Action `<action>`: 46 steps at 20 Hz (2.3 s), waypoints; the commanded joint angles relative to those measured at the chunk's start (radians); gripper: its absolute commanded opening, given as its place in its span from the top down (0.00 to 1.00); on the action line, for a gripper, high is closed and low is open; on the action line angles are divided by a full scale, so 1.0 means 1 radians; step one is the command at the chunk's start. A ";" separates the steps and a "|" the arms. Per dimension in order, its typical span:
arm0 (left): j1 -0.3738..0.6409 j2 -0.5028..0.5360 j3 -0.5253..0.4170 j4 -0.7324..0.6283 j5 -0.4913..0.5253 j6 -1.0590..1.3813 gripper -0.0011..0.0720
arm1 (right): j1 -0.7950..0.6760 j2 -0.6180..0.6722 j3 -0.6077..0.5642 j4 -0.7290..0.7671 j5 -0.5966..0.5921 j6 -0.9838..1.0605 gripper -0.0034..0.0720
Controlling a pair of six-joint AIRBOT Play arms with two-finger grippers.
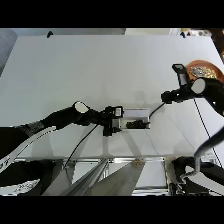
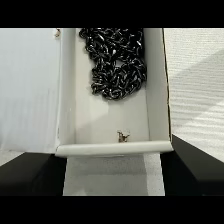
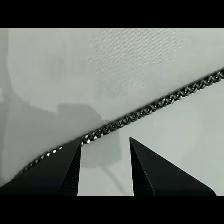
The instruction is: Fold the box and place the chain.
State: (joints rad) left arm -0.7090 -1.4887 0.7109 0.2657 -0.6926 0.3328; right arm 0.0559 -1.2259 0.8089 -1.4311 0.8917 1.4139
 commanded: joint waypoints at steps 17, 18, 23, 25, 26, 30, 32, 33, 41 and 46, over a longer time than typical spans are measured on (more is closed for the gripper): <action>0.001 0.000 0.000 0.000 0.000 0.000 0.70 | 0.035 -0.151 0.001 -0.005 0.001 0.030 0.81; 0.001 0.000 0.000 0.000 0.000 0.000 0.70 | 0.035 -0.151 0.001 -0.005 0.007 0.030 0.81; 0.001 0.000 0.000 0.000 0.000 0.000 0.70 | 0.073 -0.151 0.001 -0.037 0.040 0.042 0.92; 0.001 0.000 0.000 0.000 0.000 0.000 0.70 | 0.089 -0.151 0.001 -0.060 0.052 0.056 0.93; 0.001 0.000 0.000 0.000 0.000 0.000 0.70 | 0.095 -0.151 0.001 -0.064 0.060 0.056 0.93; 0.001 0.000 0.000 0.000 0.000 0.000 0.70 | 0.095 -0.142 0.001 -0.069 0.087 0.064 0.93; 0.001 0.000 0.000 0.000 0.000 0.000 0.70 | 0.095 -0.116 0.001 -0.080 0.092 0.064 0.93; 0.001 0.000 0.000 0.000 0.000 0.000 0.70 | 0.094 -0.098 0.001 -0.086 0.093 0.064 0.93; 0.001 0.000 0.000 0.000 0.000 0.000 0.70 | 0.095 0.067 0.001 -0.098 0.162 0.065 0.93; 0.001 0.000 0.000 0.000 0.000 0.000 0.70 | 0.095 0.192 -0.005 -0.030 0.221 0.061 0.93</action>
State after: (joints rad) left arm -0.7086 -1.4887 0.7109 0.2657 -0.6926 0.3328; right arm 0.1493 -1.1023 0.8070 -1.5017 1.0744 1.4773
